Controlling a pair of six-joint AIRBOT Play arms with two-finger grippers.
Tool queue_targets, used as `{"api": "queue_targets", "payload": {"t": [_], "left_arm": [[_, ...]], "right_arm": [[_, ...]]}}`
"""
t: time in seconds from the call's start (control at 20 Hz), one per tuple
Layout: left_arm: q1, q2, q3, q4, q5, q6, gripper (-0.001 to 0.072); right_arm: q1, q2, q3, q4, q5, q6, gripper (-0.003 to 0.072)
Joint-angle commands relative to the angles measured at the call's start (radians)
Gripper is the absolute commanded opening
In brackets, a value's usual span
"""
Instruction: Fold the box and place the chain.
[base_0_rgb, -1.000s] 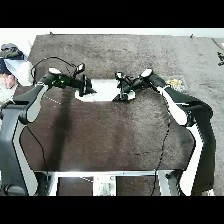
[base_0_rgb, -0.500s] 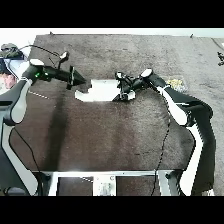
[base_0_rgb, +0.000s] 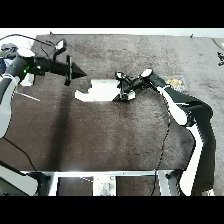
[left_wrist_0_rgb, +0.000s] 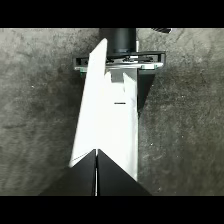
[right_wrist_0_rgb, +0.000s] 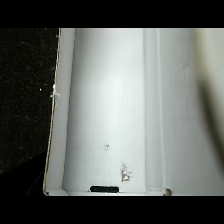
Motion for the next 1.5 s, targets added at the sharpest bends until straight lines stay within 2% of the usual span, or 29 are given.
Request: {"api": "queue_targets", "payload": {"t": [0.0, 0.1, 0.15, 0.3, 0.4, 0.65, 0.8, 1.0, 1.45], "left_arm": [[-0.068, 0.065, -0.169, -0.012, 0.163, 0.016, 0.0004], [-0.101, 0.065, -0.244, -0.068, 0.272, -0.002, 0.0004], [-0.11, 0.061, -0.264, -0.1, 0.291, -0.019, 0.0005], [-0.119, 0.023, -0.263, -0.134, 0.275, -0.04, 0.0007], [-0.119, -0.016, -0.229, -0.152, 0.283, -0.053, 0.0007], [-0.118, -0.16, -0.041, -0.152, 0.295, -0.124, 0.0008], [-0.118, -0.229, 0.039, -0.151, 0.306, -0.153, 0.0008], [-0.118, -0.259, 0.046, -0.112, 0.366, -0.177, 0.0008], [-0.118, -0.286, 0.046, -0.042, 0.354, -0.202, 0.001]], "right_arm": [[0.0, 0.0, 0.001, 0.0, 0.0, 0.0, 0.0427], [0.0, 0.0, 0.001, 0.0, 0.0, 0.0, 0.0427], [0.0, 0.0, 0.001, 0.0, 0.0, 0.0, 0.0426], [0.0, 0.0, 0.001, 0.0, 0.0, 0.0, 0.0427], [0.0, 0.0, 0.001, 0.0, 0.0, 0.0, 0.0427], [0.0, 0.0, 0.001, 0.0, 0.0, 0.0, 0.0427], [0.0, 0.0, 0.001, 0.0, 0.0, 0.0, 0.0427], [0.0, 0.0, 0.001, 0.0, 0.0, 0.0, 0.0427], [0.0, 0.0, 0.001, 0.001, 0.0, 0.0, 0.0426]]}}
